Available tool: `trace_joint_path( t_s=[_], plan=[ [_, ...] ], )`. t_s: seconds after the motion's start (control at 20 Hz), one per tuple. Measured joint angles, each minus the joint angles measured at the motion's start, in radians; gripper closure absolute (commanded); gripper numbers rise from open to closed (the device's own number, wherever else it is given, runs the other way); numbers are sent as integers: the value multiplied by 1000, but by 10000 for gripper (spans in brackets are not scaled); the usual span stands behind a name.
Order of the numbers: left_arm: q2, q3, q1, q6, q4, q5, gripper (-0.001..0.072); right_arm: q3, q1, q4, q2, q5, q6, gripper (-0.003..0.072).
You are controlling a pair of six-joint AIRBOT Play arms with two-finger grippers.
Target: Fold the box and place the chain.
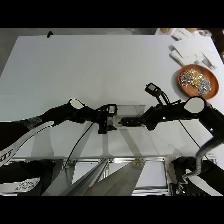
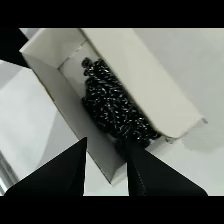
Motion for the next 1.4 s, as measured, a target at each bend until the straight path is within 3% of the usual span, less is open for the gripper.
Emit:
trace_joint_path(
  t_s=[0.15, 0.25, 0.45, 0.55, 0.75, 1.05, 1.4],
  plan=[
    [0, 0, 0, 0, 0, 0, 395, 89, -34, -5, -4, 82, 11, 425],
    [0, 0, 0, 0, 0, 0, 395, 171, -50, -8, -5, 123, 13, 519],
    [0, 0, 0, 0, 0, 0, 395, 309, -66, -10, -26, 114, 11, 540],
    [0, 0, 0, 0, 0, 0, 395, 355, -69, -11, -74, 80, 10, 657],
    [0, 0, 0, 0, 0, 0, 395, 484, -47, -35, -236, 79, 8, 669],
    [0, 0, 0, 0, 0, 0, 395, 732, 34, -182, -465, 176, 9, 668],
    [0, 0, 0, 0, 0, 0, 395, 744, 88, -264, -558, 283, -2, 668]
  ],
)
